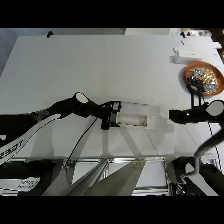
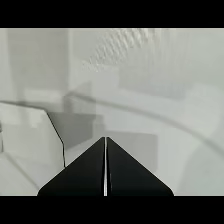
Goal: Fold the box and place the chain.
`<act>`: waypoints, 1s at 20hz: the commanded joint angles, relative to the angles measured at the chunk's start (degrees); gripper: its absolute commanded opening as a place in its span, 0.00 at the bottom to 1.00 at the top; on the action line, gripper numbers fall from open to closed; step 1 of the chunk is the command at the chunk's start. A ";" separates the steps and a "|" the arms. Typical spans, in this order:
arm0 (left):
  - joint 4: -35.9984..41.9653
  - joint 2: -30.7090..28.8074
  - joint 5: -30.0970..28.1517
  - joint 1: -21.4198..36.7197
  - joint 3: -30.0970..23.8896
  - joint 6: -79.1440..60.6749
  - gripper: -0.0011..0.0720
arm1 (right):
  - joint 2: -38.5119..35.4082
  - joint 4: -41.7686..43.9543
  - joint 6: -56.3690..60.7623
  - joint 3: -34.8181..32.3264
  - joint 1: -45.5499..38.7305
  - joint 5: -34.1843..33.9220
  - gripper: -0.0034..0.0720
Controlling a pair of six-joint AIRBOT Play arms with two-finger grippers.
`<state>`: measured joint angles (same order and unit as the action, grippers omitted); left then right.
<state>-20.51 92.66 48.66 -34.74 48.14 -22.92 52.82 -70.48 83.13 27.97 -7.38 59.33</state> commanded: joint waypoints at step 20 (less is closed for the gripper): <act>0.00 0.00 0.02 0.00 0.02 -0.02 0.51 | 2.38 33.62 -20.24 -5.01 4.09 3.10 0.35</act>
<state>-20.53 92.66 48.77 -34.72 48.14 -22.96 57.25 -38.79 64.05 22.96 -3.36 59.33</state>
